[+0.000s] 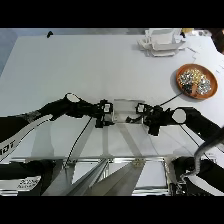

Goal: Fold the box and place the chain.

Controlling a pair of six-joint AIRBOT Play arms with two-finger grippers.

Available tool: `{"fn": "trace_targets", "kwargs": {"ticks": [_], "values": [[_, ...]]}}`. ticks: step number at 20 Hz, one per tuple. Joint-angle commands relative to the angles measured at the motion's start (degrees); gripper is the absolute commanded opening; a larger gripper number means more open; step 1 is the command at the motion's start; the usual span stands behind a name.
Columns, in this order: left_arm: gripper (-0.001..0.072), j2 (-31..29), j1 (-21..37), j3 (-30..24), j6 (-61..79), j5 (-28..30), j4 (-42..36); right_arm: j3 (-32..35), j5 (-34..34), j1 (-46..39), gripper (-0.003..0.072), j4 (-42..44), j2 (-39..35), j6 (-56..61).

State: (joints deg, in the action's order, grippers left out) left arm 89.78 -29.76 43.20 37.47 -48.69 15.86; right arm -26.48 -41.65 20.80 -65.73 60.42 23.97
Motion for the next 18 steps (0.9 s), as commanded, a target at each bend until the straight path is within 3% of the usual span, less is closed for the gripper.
{"fn": "trace_targets", "kwargs": {"ticks": [1,7,8,10,13,18], "values": [[0.0086,-0.02,0.02,0.04,0.02,0.02,0.00,0.04,0.85,0.09,0.0181,1.75,0.20,-0.28],[0.0086,-0.02,0.02,0.04,0.02,0.02,0.00,0.04,0.20,0.09,0.0171,1.53,2.29,0.17],[0.0086,-0.02,0.02,0.04,0.02,0.02,0.00,0.04,0.31,0.09,0.0150,1.53,2.56,0.17],[0.0086,-0.02,0.02,0.04,0.02,0.02,0.00,0.04,0.04,0.09,0.0016,1.49,2.40,0.17],[0.0086,-0.02,0.02,0.04,0.02,0.02,0.00,-0.02,-1.05,0.07,0.0009,0.04,0.20,0.52],[0.0086,-0.02,0.02,0.04,0.02,0.02,0.02,-0.09,-5.84,0.02,0.0009,-11.91,-8.09,9.25]]}}
